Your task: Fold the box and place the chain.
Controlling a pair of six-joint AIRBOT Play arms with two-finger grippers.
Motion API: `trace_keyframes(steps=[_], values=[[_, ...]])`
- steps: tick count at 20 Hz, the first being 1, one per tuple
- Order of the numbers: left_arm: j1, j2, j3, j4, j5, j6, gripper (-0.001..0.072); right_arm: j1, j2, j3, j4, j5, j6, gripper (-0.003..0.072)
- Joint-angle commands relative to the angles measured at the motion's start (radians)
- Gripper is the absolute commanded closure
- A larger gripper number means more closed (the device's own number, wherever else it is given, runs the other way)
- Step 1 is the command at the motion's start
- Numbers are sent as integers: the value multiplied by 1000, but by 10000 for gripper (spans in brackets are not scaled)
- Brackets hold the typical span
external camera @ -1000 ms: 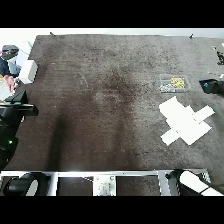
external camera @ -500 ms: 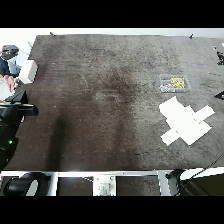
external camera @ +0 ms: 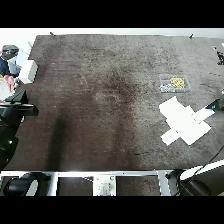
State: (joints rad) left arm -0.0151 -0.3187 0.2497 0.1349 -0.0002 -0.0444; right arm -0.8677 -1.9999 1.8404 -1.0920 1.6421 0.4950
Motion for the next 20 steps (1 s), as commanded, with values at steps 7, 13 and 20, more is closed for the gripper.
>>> trace_keyframes(steps=[7, 13, 20], values=[[0, 1, 0, 0, 0, 0, 696, 7, -58, -14, -4, 132, -79, 343], [0, 1, 0, 0, 1, 0, 696, 8, -51, -70, 1, 166, -80, 596], [0, 1, 0, 0, 0, 0, 696, 8, 67, -219, 118, 167, -77, 676]])
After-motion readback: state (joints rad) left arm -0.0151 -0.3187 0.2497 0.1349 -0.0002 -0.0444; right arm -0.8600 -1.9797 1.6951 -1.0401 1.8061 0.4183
